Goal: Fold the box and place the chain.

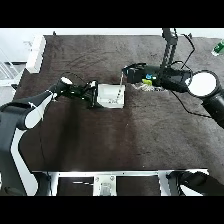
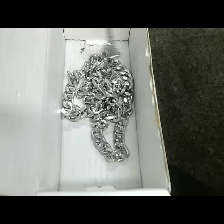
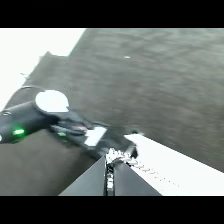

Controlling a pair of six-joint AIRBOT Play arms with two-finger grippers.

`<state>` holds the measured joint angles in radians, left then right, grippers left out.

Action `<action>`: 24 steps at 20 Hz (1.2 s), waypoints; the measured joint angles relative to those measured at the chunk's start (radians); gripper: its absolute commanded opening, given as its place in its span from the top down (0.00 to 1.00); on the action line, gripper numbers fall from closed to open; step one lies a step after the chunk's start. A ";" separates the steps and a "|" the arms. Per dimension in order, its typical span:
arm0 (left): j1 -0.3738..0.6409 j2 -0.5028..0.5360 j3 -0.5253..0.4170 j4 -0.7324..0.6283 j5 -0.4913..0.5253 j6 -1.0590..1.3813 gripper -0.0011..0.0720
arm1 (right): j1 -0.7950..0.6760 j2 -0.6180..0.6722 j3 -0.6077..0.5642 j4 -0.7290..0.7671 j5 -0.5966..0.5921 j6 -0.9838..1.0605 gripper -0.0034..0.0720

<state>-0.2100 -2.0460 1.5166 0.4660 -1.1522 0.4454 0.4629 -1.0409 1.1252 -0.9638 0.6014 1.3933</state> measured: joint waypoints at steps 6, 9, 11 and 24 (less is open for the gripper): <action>0.000 0.000 0.000 0.000 0.000 0.000 0.43 | 0.060 -0.062 0.000 0.002 -0.038 0.010 0.94; 0.000 0.000 0.000 0.000 0.000 0.000 0.43 | 0.067 -0.137 -0.001 0.003 -0.067 0.011 0.94; 0.000 0.000 0.000 0.000 0.000 0.000 0.43 | 0.069 -0.199 -0.010 0.003 -0.097 0.011 0.94; 0.000 0.000 0.000 0.000 0.000 0.000 0.43 | 0.070 -0.473 -0.073 0.007 -0.257 0.013 0.33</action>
<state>-0.2100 -2.0460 1.5166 0.4660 -1.1522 0.4454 0.5331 -1.5139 1.0523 -0.9565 0.3443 1.4063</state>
